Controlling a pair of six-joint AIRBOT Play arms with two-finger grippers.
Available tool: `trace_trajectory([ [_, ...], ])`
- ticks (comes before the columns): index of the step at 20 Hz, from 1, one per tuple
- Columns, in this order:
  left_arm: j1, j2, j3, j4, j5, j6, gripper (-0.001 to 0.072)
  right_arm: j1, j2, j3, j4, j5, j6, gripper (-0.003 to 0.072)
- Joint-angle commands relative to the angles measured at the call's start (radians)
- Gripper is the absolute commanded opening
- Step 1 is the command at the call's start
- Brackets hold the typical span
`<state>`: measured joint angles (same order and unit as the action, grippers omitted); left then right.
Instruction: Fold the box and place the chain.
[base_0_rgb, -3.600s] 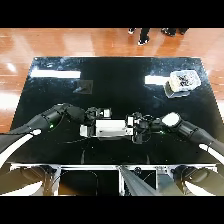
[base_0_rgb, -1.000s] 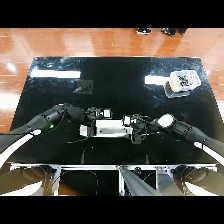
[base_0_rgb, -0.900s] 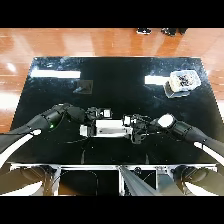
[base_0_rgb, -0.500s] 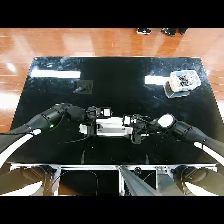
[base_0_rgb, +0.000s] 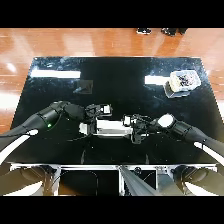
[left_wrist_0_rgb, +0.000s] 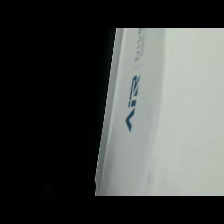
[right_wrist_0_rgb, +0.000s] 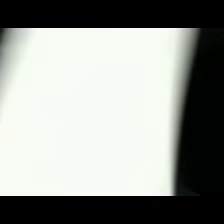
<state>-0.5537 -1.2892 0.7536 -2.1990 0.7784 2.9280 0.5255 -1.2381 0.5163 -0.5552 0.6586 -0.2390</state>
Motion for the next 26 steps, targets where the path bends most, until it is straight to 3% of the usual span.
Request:
trace_trajectory([
  [1, 0.001, 0.026, 0.003, 0.06, 0.041, -0.08, 0.0513, 0.0, -0.001, 0.001, 0.001, 0.0, 0.0, 0.0557],
  [9, 0.028, 0.165, 0.005, 0.358, 0.204, -0.358, 0.0487, 0.0, -0.001, 0.001, 0.001, 0.0, 0.0, 0.0557],
  [10, 0.045, 0.184, 0.012, 0.379, 0.25, -0.403, 0.0397, 0.0, -0.001, 0.001, 0.001, 0.0, 0.0, 0.0557],
  [11, 0.063, 0.199, 0.022, 0.383, 0.308, -0.422, 0.0251, 0.0, -0.001, 0.001, 0.001, 0.0, 0.0, 0.0557],
  [12, 0.08, 0.212, 0.035, 0.376, 0.383, -0.423, 0.0016, 0.0, -0.001, 0.001, 0.001, 0.0, 0.0, 0.0557],
  [15, 0.093, 0.241, 0.043, 0.24, 0.503, -0.43, 0.0019, 0.0, -0.001, 0.001, 0.001, 0.0, 0.0, 0.0557],
  [16, 0.088, 0.25, 0.035, 0.152, 0.484, -0.43, 0.0019, 0.0, -0.001, 0.001, 0.001, 0.0, 0.0, 0.0557],
  [18, 0.056, 0.27, -0.005, 0.024, 0.337, -0.429, 0.0019, 0.0, -0.001, 0.001, 0.001, 0.0, 0.0, 0.0557],
  [21, -0.021, 0.297, -0.106, -0.032, 0.027, -0.422, 0.0019, 0.0, -0.001, 0.001, 0.001, 0.0, 0.0, 0.0557],
  [26, -0.106, 0.307, -0.218, -0.099, -0.282, -0.423, 0.0019, 0.0, -0.001, 0.001, 0.001, 0.0, 0.0, 0.0557],
])
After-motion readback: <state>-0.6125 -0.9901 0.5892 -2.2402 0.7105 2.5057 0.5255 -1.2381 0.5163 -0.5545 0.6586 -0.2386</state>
